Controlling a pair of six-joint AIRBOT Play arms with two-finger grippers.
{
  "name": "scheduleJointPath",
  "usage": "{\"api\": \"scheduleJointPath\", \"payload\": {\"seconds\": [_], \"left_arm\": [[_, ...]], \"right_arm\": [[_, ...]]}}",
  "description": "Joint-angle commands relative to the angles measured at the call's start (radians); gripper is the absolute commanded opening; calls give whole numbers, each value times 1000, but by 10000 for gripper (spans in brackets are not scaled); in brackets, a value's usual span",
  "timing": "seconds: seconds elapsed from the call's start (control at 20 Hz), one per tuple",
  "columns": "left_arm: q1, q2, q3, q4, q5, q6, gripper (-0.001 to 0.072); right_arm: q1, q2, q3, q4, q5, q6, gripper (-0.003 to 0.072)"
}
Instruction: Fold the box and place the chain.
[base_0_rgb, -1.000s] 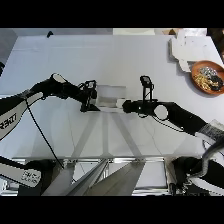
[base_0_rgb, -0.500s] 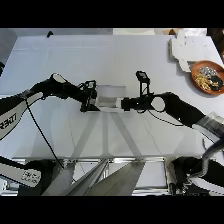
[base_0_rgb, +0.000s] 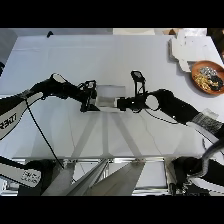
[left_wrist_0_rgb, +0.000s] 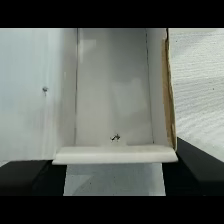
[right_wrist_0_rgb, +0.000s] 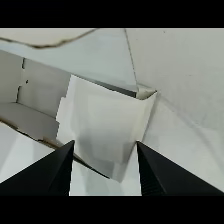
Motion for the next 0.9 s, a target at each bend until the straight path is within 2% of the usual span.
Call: {"api": "scheduleJointPath", "payload": {"seconds": [0.0, 0.2, 0.4, 0.6, 0.85], "left_arm": [[0, 0, 0, 0, 0, 0, 331], [0, 0, 0, 0, 0, 0, 331], [0, 0, 0, 0, 0, 0, 331], [0, 0, 0, -2, 0, 0, 331], [0, 0, 0, -2, 0, 0, 331]], "right_arm": [[8, -5, 5, -5, 2, 11, 399], [21, -31, 6, -153, 13, 145, 396], [32, -71, 38, -289, 89, 221, 397], [32, -72, 86, -291, 59, 221, 401], [32, -74, 148, -293, 129, 214, 401]]}}
